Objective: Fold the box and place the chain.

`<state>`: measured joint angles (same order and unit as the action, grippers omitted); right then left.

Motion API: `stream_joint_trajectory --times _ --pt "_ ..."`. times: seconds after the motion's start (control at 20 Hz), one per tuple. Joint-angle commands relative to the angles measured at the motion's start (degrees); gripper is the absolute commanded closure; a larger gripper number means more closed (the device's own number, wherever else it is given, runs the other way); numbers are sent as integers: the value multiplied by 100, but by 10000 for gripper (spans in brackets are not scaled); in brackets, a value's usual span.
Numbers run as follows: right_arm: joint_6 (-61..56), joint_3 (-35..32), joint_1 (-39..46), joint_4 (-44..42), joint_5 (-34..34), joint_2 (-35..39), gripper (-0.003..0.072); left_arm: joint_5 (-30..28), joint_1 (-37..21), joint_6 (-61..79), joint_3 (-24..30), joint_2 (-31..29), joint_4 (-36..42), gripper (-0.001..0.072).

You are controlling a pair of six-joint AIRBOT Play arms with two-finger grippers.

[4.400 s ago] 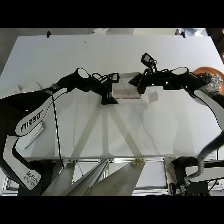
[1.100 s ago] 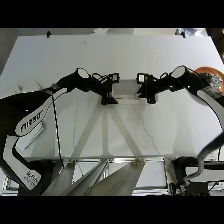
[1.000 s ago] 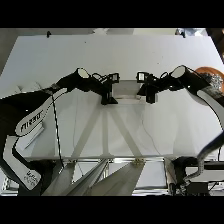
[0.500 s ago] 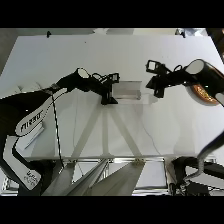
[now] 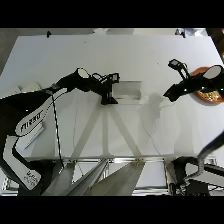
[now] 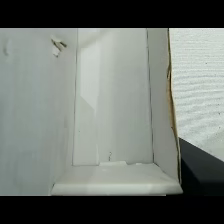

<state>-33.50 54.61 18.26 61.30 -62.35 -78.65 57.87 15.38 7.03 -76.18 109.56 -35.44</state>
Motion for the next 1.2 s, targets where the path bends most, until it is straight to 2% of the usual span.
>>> stream_joint_trajectory --times 0.0,0.25,0.55,0.85,1.15 --pt "-417 -70 63 -638 -2 -503 680 0 2 2 -7 -4 0 291" --pt "-199 -70 37 -1923 13 -1014 680 0 2 0 -7 -4 0 291" --pt "-120 -70 -225 -1928 83 -1294 680 0 2 2 -7 -4 0 291" --pt "98 -68 -396 -2485 -197 -1342 678 -2 2 0 -7 -4 0 291" --pt "79 -68 -188 -2026 -247 -1143 679 -2 2 2 -7 -2 0 291"
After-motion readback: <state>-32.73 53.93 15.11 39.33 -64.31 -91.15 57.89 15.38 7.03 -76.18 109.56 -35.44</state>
